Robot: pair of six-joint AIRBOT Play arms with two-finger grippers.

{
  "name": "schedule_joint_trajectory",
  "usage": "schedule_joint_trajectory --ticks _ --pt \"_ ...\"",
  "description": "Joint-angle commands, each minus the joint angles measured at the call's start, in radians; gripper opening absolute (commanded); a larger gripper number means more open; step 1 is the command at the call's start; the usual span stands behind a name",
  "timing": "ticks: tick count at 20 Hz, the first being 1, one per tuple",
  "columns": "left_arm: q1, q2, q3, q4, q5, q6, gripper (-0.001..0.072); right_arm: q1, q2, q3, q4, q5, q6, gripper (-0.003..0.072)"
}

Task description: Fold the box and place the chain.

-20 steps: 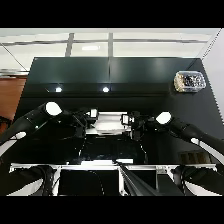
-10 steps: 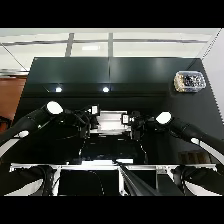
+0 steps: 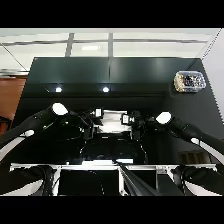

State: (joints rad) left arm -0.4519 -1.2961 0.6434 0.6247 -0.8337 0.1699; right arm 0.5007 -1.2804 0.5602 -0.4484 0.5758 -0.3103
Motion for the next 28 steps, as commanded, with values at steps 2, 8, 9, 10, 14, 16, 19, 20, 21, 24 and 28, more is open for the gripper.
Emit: schedule_joint_trajectory --ticks 2,8,9,10,14,16,19,20,21,24,28 --pt "-0.015 -0.005 0.0 0.019 0.02 0.003 0.0236 0.001 0.0 0.0 0.002 0.0 0.003 0.0457" --pt "-0.009 0.008 0.016 0.08 0.015 -0.096 0.0096 0.001 0.0 0.0 0.002 0.0 0.003 0.0457" --pt "0.0 0.022 0.024 0.13 0.009 -0.15 0.0029 0.001 0.0 0.0 0.002 0.0 0.003 0.0457" --pt "0.018 0.047 0.029 0.183 -0.003 -0.213 0.0028 0.001 0.0 0.0 0.002 0.0 0.003 0.0457" --pt "0.184 0.196 0.029 0.223 -0.174 -0.327 0.0028 0.001 0.0 0.0 0.002 0.0 0.003 0.0457" --pt "0.296 0.261 0.029 0.227 -0.286 -0.367 0.0027 0.001 0.0 0.0 0.002 0.0 0.003 0.0457" --pt "0.465 0.278 0.024 0.234 -0.407 -0.486 0.0027 0.001 0.0 0.0 0.002 0.0 0.003 0.0457" --pt "0.506 0.278 0.007 0.235 -0.354 -0.597 0.0027 0.001 0.0 0.0 0.002 0.0 0.003 0.0457" --pt "0.534 0.277 -0.014 0.24 -0.267 -0.756 0.0027 0.001 0.0 0.0 0.002 0.0 0.003 0.0457" --pt "0.57 0.207 -0.049 0.319 -0.179 -1.343 0.0028 0.001 0.0 0.0 0.002 0.0 0.003 0.0457" --pt "0.549 0.001 -0.049 0.186 -0.341 -1.313 0.0028 0.001 0.0 0.0 0.002 0.0 0.003 0.0457"
